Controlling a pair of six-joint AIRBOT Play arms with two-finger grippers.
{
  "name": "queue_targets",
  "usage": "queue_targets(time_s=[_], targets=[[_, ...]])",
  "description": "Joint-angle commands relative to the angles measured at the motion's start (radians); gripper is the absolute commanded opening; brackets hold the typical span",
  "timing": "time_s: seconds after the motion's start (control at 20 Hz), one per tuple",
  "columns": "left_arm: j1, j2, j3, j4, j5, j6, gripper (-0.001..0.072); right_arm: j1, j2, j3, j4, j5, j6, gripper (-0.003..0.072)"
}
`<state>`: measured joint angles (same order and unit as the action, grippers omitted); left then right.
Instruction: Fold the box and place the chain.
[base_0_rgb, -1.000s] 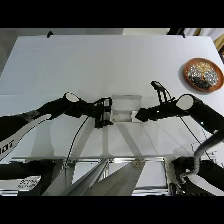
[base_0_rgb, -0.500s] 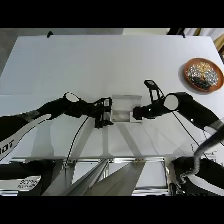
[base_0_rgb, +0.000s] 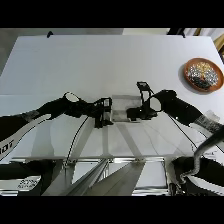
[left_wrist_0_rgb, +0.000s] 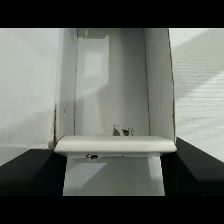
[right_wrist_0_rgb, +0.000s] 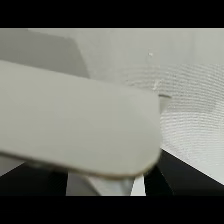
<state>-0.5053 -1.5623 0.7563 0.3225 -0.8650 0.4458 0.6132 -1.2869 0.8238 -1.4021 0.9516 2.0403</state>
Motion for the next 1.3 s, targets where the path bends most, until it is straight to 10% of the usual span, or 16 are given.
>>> queue_targets(time_s=[0.0,0.35,0.85,1.25], targets=[[0.001,0.000,0.000,0.000,0.000,0.000,0.0143,0.033,-0.010,0.005,-0.090,0.014,0.137,0.0461],[0.001,0.000,0.000,0.000,0.000,0.000,0.0143,0.084,-0.067,0.018,-0.138,0.018,0.241,0.0448],[0.001,0.000,0.000,0.000,0.000,0.000,0.0143,0.084,-0.076,0.031,-0.140,0.034,0.240,0.0013],[0.001,0.000,0.000,0.000,0.000,0.000,0.0143,0.084,-0.076,0.031,-0.147,0.033,0.237,0.0159]])
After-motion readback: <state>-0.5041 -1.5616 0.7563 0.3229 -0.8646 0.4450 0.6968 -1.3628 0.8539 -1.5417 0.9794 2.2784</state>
